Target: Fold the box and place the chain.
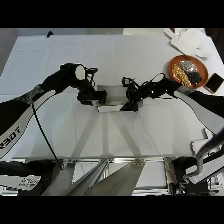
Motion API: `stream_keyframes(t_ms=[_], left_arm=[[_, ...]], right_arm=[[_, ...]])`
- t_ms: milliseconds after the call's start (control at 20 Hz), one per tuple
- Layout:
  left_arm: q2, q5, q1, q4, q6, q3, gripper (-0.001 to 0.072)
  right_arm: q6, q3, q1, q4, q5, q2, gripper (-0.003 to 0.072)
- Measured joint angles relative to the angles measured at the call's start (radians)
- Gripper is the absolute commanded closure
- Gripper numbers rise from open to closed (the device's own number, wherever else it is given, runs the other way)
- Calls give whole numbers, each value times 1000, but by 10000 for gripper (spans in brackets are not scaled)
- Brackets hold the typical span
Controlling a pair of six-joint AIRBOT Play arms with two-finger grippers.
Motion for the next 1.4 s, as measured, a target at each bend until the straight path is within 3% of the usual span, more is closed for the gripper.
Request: stream_keyframes(t_ms=[150,250,400,500,600,850,900,950,1000,1050,1300,1350,1400], left_arm=[[0,-16,8,-62,12,0,367],[0,-21,11,-85,26,0,497],[-1,-27,12,-106,39,0,522],[-1,-20,12,-111,45,0,638],[-1,-11,12,-118,56,0,701],[-1,3,12,-105,68,0,702],[-1,4,12,-97,67,0,687],[-1,5,12,-87,67,0,566],[-1,6,12,-80,67,0,345],[-1,11,11,-82,68,0,206],[0,11,13,-44,67,0,185],[0,10,14,-35,67,0,160],[0,10,14,-23,67,0,85]], right_arm=[[-1,0,0,-1,0,0,158],[-4,0,0,-5,2,0,158],[-4,0,-1,-6,3,0,158],[-1,0,-1,-5,2,0,158],[0,0,-1,-4,0,0,158],[0,0,-1,0,-3,0,158],[0,0,-1,3,-2,0,158],[1,0,-1,6,-1,0,158],[1,0,0,6,-2,0,158],[1,0,0,6,-2,0,158],[1,0,0,2,-1,0,158],[1,0,0,2,-1,0,158],[0,0,0,1,-1,0,158]])
